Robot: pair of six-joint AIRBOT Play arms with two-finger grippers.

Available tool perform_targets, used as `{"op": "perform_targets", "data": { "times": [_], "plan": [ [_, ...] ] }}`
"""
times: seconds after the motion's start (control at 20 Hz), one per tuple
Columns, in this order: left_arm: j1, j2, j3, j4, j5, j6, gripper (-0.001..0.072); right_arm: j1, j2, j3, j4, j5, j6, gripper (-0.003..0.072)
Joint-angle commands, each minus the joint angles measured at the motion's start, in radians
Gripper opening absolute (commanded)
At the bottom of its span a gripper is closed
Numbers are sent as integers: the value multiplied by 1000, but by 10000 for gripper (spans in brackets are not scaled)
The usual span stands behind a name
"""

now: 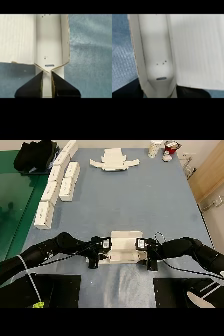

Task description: Fold the box.

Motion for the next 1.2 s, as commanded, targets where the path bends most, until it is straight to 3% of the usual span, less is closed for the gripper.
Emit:
{"op": "perform_targets", "data": {
  "times": [0.0, 0.6, 0.65, 0.7, 0.75, 0.85, 0.9, 0.95, 1.0, 1.15],
  "plan": [
    [-3, -11, 13, -45, 10, 14, 167, 0, 1, 1, 0, 0, 0, 470],
    [-58, -40, 12, -163, 36, 47, 170, 0, 1, 1, 0, 0, 0, 470],
    [-58, -41, 12, -163, 35, 45, 235, 0, 1, 1, 0, 0, 0, 470],
    [-58, -40, 12, -163, 35, 34, 466, 0, 1, 1, 0, 0, 0, 470],
    [-58, -40, 12, -162, 36, 16, 628, 0, 1, 1, 0, 0, 0, 470],
    [-56, -40, 12, -154, 36, -35, 622, 0, 1, 1, 0, 0, 0, 470],
    [-56, -40, 13, -142, 35, -64, 516, 0, 1, 1, 0, 0, 0, 470],
    [-56, -39, 13, -108, 35, -94, 229, 0, 1, 1, 0, 0, 0, 470],
    [-56, -37, 13, -61, 31, -134, 19, 0, 1, 1, 0, 0, 0, 470],
    [-56, 10, 13, 127, 12, -435, 13, 0, 1, 1, 0, 0, 0, 470]
  ]
}}
